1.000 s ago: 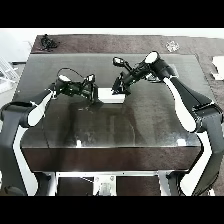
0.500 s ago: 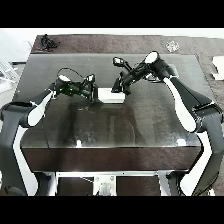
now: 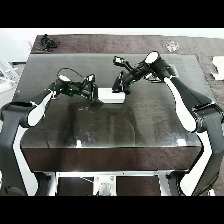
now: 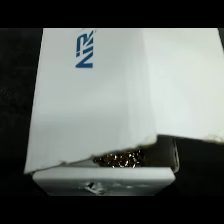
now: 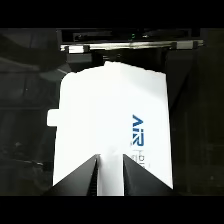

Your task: Fold the box and place the chain.

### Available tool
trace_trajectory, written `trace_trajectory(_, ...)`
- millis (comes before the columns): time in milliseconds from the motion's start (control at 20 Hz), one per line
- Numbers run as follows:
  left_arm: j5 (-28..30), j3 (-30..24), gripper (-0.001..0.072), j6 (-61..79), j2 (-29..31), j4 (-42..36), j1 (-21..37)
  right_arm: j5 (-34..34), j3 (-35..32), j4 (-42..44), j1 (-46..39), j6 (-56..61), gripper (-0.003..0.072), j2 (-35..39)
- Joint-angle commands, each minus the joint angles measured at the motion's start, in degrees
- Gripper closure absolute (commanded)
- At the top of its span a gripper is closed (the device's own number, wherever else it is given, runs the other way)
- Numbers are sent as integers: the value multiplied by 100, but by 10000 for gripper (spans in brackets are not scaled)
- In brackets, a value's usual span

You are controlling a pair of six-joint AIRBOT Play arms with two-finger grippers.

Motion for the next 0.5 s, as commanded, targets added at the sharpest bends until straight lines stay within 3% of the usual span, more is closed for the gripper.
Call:
trace_trajectory(0,0,4,70,2,4,0,2,315,0,9,-24,20,481,4)
trace_trajectory(450,0,4,70,2,4,0,2,376,-26,125,-151,197,481,37)
